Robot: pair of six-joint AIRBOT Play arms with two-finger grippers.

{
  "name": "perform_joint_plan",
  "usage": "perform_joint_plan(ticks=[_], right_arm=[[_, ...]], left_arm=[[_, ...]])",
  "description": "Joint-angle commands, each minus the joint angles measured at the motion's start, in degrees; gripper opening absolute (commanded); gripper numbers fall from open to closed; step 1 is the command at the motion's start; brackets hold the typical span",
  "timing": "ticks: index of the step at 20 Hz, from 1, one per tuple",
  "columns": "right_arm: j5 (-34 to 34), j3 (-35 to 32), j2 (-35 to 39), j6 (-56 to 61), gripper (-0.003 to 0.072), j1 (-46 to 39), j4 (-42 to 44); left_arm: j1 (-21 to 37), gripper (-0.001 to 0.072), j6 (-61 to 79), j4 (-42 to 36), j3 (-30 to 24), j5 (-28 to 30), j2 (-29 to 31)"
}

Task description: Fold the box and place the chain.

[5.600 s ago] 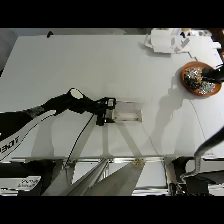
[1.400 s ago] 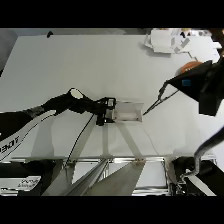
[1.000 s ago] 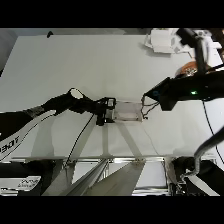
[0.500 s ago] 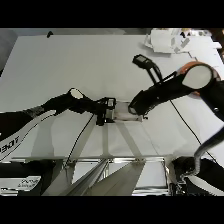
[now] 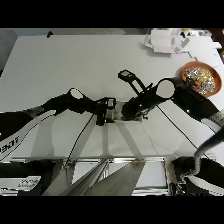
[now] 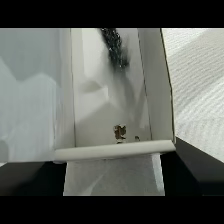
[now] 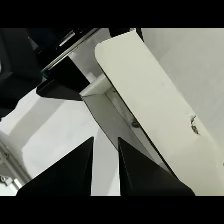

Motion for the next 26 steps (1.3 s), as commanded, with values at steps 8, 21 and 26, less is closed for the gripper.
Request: perform_joint_plan(ticks=[8,21,26], right_arm=[[11.5,5.4,10.8,5.0,0.0144,-11.4,-11.1],[5.6,0.8,-2.8,9.4,0.0240,-33.5,-18.3],[3.9,0.8,-9.9,11.4,0.0333,-33.5,-18.2]], left_arm=[[0.0,0.0252,0.0,0.0,0.0,0.0,0.0],[0.0,0.0252,0.0,0.0,0.0,0.0,0.0],[0.0,0.0252,0.0,0.0,0.0,0.0,0.0]])
